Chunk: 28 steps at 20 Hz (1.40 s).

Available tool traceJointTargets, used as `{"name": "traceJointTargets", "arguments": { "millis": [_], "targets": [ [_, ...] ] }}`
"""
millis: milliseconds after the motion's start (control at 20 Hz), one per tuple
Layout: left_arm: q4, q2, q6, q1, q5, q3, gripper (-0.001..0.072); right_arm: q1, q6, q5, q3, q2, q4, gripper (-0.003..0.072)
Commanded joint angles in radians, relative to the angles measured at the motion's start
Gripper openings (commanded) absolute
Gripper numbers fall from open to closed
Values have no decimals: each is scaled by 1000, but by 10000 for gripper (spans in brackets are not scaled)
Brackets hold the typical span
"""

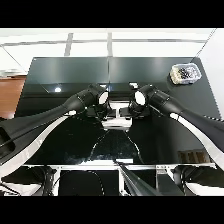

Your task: Fold the box and place the chain.

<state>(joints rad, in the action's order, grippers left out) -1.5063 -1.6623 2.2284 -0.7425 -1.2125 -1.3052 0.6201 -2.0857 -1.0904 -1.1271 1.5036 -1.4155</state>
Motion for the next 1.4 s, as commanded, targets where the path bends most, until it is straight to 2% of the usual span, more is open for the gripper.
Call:
{"name": "traceJointTargets", "arguments": {
  "millis": [0,200,250,300,350,400,600,650,700,750,1000,1050,1100,1300,1350],
  "targets": [
    [0,-1,0,1,0,0,28,12,-107,-16,-11,18,-33,339],
    [0,-1,0,1,0,0,28,21,-123,-26,-13,19,-34,326],
    [0,-1,0,1,0,0,28,27,-122,-26,-13,20,-34,226],
    [0,-1,0,1,0,0,28,34,-122,-26,-13,22,-34,202],
    [0,-1,0,1,0,0,28,37,-122,-26,-13,23,-34,28],
    [0,-1,0,1,0,0,28,42,-126,-25,-13,24,-34,13],
    [0,-1,0,1,0,0,28,41,-133,-32,-13,23,-32,15],
    [0,-1,0,1,0,0,28,40,-133,-31,-13,23,-27,95],
    [0,-1,0,1,0,0,28,41,-133,-31,-13,24,-26,281],
    [0,-1,0,1,0,0,28,41,-133,-31,-13,24,-25,293],
    [0,-1,0,1,-1,0,28,41,-132,-34,-13,31,-34,289],
    [0,-1,0,1,-1,0,28,40,-132,-36,-13,34,-37,248],
    [0,-1,0,1,-2,0,28,40,-132,-35,-13,35,-37,239],
    [0,-1,0,1,-3,0,28,40,-132,-43,-13,46,-42,238],
    [-1,-1,0,1,-3,0,28,39,-117,-43,-13,46,-39,65]
  ]
}}
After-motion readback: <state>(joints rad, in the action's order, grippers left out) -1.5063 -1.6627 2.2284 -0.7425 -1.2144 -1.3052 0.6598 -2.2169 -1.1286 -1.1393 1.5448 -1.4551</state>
